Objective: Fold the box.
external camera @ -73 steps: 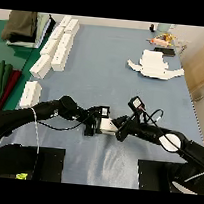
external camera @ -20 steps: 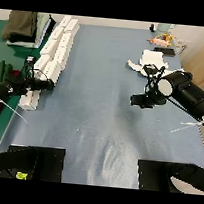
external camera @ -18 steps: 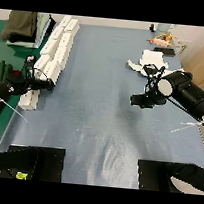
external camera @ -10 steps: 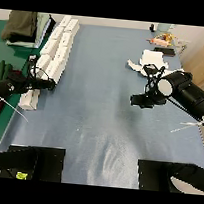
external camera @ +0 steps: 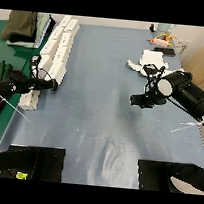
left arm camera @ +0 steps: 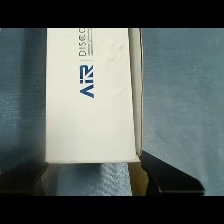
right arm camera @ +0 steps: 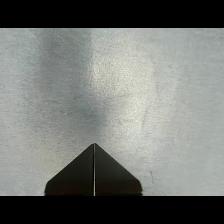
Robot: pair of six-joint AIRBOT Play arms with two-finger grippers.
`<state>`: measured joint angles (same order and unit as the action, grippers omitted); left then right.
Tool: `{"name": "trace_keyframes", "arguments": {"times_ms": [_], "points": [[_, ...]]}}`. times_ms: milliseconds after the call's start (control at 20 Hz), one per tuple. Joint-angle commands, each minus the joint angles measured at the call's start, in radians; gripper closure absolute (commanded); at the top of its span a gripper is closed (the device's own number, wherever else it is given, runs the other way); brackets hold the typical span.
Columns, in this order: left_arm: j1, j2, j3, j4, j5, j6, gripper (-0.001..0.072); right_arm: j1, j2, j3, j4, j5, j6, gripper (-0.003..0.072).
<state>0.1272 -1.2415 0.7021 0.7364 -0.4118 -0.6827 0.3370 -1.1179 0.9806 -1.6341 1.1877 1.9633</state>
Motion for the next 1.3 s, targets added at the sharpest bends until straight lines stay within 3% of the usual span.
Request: {"name": "trace_keyframes", "arguments": {"times_ms": [0,200,550,1250], "points": [[-0.003,-0.013,0.000,0.005,0.044,-0.018,0.0287,0.001,0.000,0.001,0.000,0.000,-0.001,0.0684],[-0.016,-0.070,0.000,0.012,0.051,-0.016,0.0287,0.001,0.000,0.001,0.000,0.000,-0.001,0.0684],[-0.034,-0.076,0.000,0.059,0.098,-0.013,0.0287,0.001,0.000,0.001,-0.001,0.000,-0.002,0.0684],[-0.034,0.010,0.002,0.169,0.091,-0.052,0.0287,0.001,0.000,0.001,0.000,0.000,-0.011,0.0685]]}}
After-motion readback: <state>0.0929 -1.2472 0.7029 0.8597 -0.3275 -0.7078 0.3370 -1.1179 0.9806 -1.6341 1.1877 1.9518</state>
